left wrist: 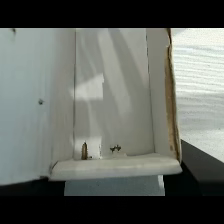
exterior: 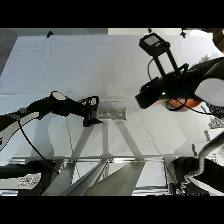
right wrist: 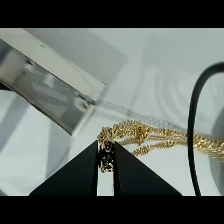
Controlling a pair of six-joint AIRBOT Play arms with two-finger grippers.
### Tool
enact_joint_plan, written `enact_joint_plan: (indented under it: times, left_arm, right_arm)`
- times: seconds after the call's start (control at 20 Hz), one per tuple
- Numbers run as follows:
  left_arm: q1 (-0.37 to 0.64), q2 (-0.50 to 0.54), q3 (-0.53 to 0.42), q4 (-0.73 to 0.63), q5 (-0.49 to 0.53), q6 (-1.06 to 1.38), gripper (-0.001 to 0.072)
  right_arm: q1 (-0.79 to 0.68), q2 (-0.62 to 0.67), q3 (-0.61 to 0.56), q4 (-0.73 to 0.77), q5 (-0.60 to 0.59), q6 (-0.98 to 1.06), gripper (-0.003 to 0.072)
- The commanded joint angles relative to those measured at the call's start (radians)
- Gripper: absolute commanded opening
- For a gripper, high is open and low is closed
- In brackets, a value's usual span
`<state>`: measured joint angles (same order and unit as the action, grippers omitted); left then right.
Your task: Fold the box and place the chain.
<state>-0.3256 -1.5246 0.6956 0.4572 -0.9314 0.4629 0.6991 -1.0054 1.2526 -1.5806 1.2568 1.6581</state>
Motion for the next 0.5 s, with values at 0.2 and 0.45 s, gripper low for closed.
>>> enact_joint_plan:
  times: [0.2, 0.45]
  left_arm:
    - [0.000, 0.001, 0.000, 0.000, 0.000, 0.000, 0.0213]
    - [0.000, 0.001, 0.000, 0.000, 0.000, 0.000, 0.0213]
  right_arm:
    - [0.077, -0.045, 0.000, 0.130, -0.129, 0.004, 0.0011]
    - [0.077, -0.109, 0.000, 0.222, -0.152, -0.103, 0.0010]
